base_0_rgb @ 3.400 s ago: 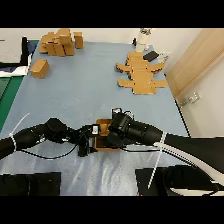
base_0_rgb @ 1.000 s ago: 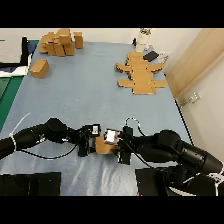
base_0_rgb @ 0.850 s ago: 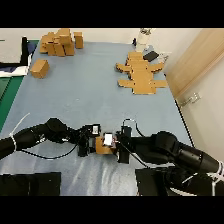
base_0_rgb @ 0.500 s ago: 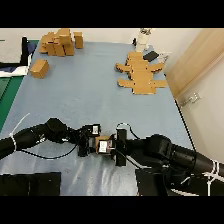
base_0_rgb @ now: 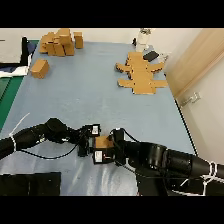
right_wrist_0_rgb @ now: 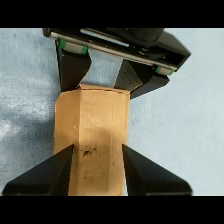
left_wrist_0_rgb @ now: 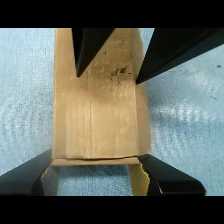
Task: Fold the box.
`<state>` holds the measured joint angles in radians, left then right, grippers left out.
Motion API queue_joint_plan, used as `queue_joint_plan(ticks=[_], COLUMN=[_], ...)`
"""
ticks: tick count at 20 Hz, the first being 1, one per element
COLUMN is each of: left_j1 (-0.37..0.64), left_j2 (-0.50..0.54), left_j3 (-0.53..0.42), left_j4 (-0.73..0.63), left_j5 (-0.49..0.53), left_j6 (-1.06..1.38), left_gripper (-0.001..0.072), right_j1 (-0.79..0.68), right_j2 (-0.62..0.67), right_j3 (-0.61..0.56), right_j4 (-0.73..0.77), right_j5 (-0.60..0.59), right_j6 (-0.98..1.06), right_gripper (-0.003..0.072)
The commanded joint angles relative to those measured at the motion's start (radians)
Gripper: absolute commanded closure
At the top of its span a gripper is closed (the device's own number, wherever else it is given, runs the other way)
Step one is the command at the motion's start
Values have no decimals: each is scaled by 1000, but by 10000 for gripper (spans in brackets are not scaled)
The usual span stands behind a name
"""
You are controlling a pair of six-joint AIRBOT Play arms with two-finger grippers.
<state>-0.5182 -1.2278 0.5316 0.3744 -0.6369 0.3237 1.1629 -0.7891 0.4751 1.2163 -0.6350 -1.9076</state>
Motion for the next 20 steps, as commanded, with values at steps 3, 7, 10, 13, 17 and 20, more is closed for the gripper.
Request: queue_joint_plan(ticks=[3,7,10,13,17,20], left_j1=[0,0,0,0,0,0], left_j2=[0,0,0,0,0,0], left_j3=[0,0,0,0,0,0], left_j4=[0,0,0,0,0,0], left_j5=[0,1,0,0,0,1], left_j6=[0,0,0,0,0,0], left_gripper=[193,193,193,193,193,193], right_j1=[168,197,198,198,199,205], right_j2=[-3,-37,-66,-65,-63,-55], right_j3=[-2,-12,-11,-5,3,16], right_j4=[-258,-275,-371,-398,-397,-398], right_j5=[-87,-108,-98,-99,-100,-114], right_j6=[307,349,423,436,436,436], right_gripper=[182,182,182,182,232,277])
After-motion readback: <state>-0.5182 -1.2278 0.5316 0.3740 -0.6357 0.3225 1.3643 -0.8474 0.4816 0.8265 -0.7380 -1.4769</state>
